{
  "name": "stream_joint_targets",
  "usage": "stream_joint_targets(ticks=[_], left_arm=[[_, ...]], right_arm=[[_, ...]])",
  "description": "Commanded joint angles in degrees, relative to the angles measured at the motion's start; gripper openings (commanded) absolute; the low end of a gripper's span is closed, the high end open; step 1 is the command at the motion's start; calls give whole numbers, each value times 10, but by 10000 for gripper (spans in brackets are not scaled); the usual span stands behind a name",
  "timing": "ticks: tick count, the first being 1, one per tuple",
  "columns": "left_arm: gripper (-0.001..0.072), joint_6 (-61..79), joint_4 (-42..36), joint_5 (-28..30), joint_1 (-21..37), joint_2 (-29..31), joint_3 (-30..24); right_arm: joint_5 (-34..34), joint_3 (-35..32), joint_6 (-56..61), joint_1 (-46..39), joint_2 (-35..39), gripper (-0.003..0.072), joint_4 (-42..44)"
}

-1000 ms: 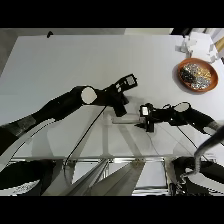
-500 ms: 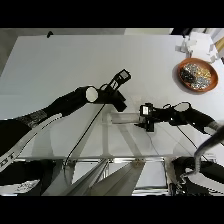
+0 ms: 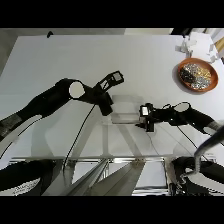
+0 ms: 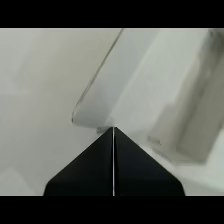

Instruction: Fold the box and place the chain.

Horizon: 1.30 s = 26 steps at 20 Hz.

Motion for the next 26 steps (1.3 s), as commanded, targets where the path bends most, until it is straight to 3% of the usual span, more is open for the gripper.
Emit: stream_joint_targets(ticks=[1, 4, 9, 15, 19, 26], left_arm=[[3, 75, 4, -90, 9, 24, -35], [4, 185, -58, -83, 8, 22, -87], [23, 203, -27, -49, 15, 18, -124], [353, 325, -16, 24, 15, 12, -124], [353, 349, -21, 81, 15, 11, -124], [340, 430, -53, 61, 6, 0, -124]], right_arm=[[1, 0, 0, 0, 0, 402, 2], [1, 0, 0, 0, 0, 402, 2], [1, 0, 0, 0, 0, 402, 2], [1, 0, 0, 0, 0, 402, 2], [1, 0, 0, 0, 0, 402, 2], [1, 0, 0, 0, 0, 402, 2]])
